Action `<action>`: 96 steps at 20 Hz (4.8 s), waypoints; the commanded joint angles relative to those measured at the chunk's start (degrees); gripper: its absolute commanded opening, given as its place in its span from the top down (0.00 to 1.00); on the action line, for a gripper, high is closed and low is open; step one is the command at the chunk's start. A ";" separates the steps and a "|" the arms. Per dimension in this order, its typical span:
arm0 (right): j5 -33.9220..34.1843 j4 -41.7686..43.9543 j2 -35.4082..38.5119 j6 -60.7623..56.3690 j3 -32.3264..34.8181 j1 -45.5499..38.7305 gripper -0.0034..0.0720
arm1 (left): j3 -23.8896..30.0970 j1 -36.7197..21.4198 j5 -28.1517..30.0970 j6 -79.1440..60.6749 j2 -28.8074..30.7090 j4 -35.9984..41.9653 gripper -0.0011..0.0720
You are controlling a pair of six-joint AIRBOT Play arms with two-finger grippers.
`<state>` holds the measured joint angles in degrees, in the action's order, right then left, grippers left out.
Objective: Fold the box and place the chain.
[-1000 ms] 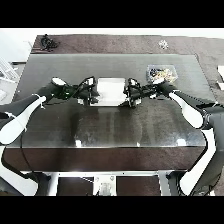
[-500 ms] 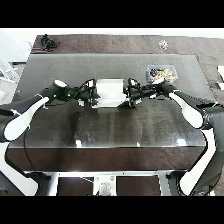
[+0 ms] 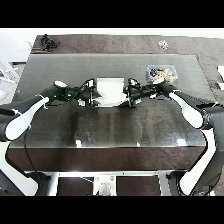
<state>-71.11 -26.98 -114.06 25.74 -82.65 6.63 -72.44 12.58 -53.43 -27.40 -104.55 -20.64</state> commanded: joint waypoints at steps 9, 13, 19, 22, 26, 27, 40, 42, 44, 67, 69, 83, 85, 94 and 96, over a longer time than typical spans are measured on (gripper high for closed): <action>-0.09 -0.04 0.00 0.00 -0.02 0.07 0.19 | -0.07 0.02 1.01 -1.36 -0.02 0.28 0.61; -0.09 -0.04 0.00 0.00 -0.02 0.07 0.19 | -0.07 -0.52 1.84 -1.62 0.09 0.28 0.96; -0.07 -0.04 0.00 0.00 -0.02 0.07 0.19 | -0.07 -5.16 -2.54 -1.60 2.93 1.79 0.96; -0.09 -0.02 0.00 0.00 -0.02 0.07 0.19 | -0.04 -7.74 -6.43 -1.53 4.83 2.82 0.96; -0.09 -0.02 0.00 0.00 -0.02 0.07 0.19 | 0.02 -11.32 -10.84 -0.48 5.05 5.03 0.96; -0.09 -0.04 0.00 0.00 -0.02 0.07 0.19 | 0.07 -12.00 -11.91 -0.48 5.05 6.36 0.96; -0.09 -0.04 0.00 0.00 -0.02 0.07 0.19 | 9.49 -15.98 1.20 26.67 15.58 11.67 0.97; -0.09 -0.04 0.00 0.00 -0.02 0.07 0.19 | 14.84 -15.98 5.90 36.50 19.80 11.65 0.97; -0.09 -0.04 0.00 0.00 -0.02 0.07 0.19 | 18.73 -15.98 8.46 48.89 21.51 11.65 0.97; -0.09 -0.04 0.00 0.00 -0.02 0.07 0.19 | 19.52 -19.43 5.49 87.34 21.22 -14.14 0.96; -0.09 -0.04 0.00 0.00 -0.02 0.04 0.19 | 19.52 -17.07 7.87 87.38 21.22 -14.14 0.96; -0.09 -0.04 0.00 0.00 -0.02 0.07 0.19 | 10.73 -10.25 5.01 90.97 9.81 -10.05 0.96; -0.09 -0.04 0.00 0.00 -0.02 0.07 0.19 | 9.57 -9.03 4.92 90.99 8.90 -9.05 0.96; -0.07 -0.04 0.00 0.00 -0.02 0.07 0.19 | 9.25 -7.93 3.78 87.84 8.33 -3.93 0.96; -0.09 -0.04 0.00 0.00 -0.02 0.07 0.19 | 9.25 -7.96 4.11 87.95 8.33 -5.05 0.96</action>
<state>-71.18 -27.05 -114.06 25.74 -82.65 6.66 -63.13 4.56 -49.56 60.84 -96.16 -24.91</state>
